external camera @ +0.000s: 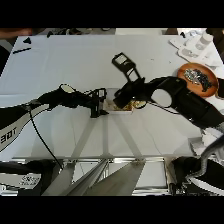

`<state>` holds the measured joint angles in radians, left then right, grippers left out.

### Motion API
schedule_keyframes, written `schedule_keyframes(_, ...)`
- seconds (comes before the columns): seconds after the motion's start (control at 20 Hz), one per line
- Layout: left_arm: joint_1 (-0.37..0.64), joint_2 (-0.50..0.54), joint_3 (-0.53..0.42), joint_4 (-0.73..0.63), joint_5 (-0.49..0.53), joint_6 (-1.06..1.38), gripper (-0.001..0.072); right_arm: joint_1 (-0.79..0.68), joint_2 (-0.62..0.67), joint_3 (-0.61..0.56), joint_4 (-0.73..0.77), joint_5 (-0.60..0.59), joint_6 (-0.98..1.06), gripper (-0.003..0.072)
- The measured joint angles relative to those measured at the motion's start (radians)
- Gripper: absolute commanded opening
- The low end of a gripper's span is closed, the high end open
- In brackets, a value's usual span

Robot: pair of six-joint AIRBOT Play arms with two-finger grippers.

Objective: Fold the box and place the chain.

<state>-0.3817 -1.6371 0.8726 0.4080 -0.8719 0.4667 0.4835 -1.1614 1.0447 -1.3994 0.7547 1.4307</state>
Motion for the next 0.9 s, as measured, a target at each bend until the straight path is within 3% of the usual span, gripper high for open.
schedule_keyframes(0.1, 0.000, 0.000, 0.000, 0.000, 0.000, 0.000, 0.0318, -0.076, 0.026, 0.000, -0.002, 0.018, 0.005, 0.0334)
schedule_keyframes(0.15, 0.000, 0.000, 0.000, 0.000, 0.000, 0.000, 0.0318, -0.127, 0.035, 0.000, -0.007, 0.037, 0.014, 0.0373)
schedule_keyframes(0.25, 0.000, 0.000, 0.000, 0.000, 0.000, 0.000, 0.0318, -0.237, 0.041, 0.000, -0.011, 0.092, 0.044, 0.0543)
schedule_keyframes(0.35, 0.000, 0.000, 0.000, 0.000, 0.000, 0.000, 0.0318, -0.343, 0.033, 0.000, -0.015, 0.141, 0.075, 0.0632)
schedule_keyframes(0.6, 0.000, 0.000, 0.000, 0.000, 0.000, 0.000, 0.0318, -0.501, -0.074, 0.002, -0.031, 0.246, 0.272, 0.0647)
schedule_keyframes(0.9, 0.000, 0.000, 0.000, 0.000, 0.000, 0.000, 0.0318, -0.495, -0.293, 0.117, -0.080, 0.377, 0.621, 0.0647)
